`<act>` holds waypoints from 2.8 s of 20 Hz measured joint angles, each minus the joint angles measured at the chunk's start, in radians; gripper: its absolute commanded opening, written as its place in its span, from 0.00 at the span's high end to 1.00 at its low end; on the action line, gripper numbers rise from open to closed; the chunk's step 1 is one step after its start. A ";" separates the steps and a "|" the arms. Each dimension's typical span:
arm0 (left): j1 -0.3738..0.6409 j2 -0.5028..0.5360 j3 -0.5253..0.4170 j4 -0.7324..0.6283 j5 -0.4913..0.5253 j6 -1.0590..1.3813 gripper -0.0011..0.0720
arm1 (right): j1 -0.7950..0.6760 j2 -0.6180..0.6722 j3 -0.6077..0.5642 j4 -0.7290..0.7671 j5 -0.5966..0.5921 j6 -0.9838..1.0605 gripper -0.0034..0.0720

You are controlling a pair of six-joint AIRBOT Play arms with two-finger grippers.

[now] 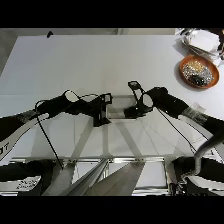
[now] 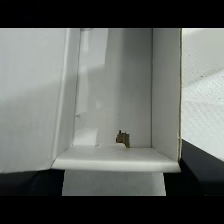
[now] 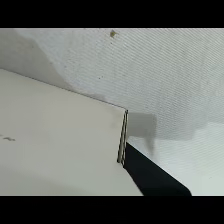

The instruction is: Fold the box and place the chain.

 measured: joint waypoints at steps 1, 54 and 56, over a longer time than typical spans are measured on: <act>0.000 0.000 0.000 0.000 0.000 0.000 0.39 | 0.006 -0.002 0.000 -0.003 0.000 0.001 0.92; 0.000 0.000 0.000 0.001 0.000 0.003 0.39 | -0.865 -0.021 0.386 -0.172 0.016 -0.415 0.42; 0.000 0.000 0.000 0.001 0.000 0.003 0.39 | -0.929 -0.094 0.428 -0.156 0.008 -0.418 0.45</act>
